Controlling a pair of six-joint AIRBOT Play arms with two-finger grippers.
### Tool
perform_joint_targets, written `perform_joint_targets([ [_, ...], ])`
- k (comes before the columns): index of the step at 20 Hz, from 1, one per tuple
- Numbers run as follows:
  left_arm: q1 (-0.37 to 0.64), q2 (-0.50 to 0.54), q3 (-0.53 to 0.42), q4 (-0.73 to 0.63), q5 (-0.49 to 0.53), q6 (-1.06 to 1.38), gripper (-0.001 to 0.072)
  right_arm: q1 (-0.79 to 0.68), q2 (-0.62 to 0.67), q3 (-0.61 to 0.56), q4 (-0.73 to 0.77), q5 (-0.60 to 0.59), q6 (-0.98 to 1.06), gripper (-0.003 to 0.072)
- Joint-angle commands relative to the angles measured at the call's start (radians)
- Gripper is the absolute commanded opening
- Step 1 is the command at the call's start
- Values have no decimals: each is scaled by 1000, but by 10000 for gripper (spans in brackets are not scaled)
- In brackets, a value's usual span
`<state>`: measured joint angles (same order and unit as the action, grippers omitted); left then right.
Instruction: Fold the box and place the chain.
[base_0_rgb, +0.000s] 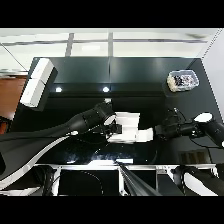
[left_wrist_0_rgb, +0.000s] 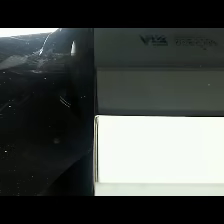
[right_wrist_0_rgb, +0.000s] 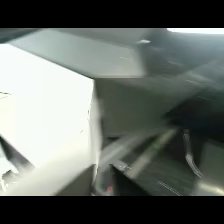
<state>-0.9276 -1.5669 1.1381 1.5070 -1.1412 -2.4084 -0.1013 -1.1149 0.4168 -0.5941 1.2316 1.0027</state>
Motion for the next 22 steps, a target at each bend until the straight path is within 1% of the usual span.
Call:
perform_joint_targets([
  [1,0,0,0,0,1,-1,27,28,-6,7,115,23,-54,544],
  [2,0,0,0,0,1,-1,27,28,-6,10,104,26,-54,571],
  [6,0,0,0,0,2,-1,27,47,-6,11,102,16,-50,570],
  [8,0,0,0,0,2,-1,28,111,-6,11,100,-35,-5,569],
  [9,0,0,0,0,1,0,28,155,-6,11,85,-82,54,569],
  [11,1,0,0,1,-4,0,28,229,-6,33,18,-142,125,569],
  [13,0,0,0,1,-5,0,28,290,-6,69,-40,-174,185,461],
  [16,1,0,0,2,-5,0,28,381,-6,117,-115,-214,298,452],
  [18,0,0,0,3,-5,0,28,446,-6,144,-196,-246,396,451],
  [19,0,0,0,3,-5,0,28,482,-6,163,-260,-259,469,452],
  [20,0,0,0,3,-5,0,28,517,-6,183,-327,-267,540,394],
  [21,0,0,0,3,-5,0,28,549,-6,201,-386,-272,626,393],
  [22,0,0,0,2,-5,0,28,582,-6,226,-451,-267,726,350],
])
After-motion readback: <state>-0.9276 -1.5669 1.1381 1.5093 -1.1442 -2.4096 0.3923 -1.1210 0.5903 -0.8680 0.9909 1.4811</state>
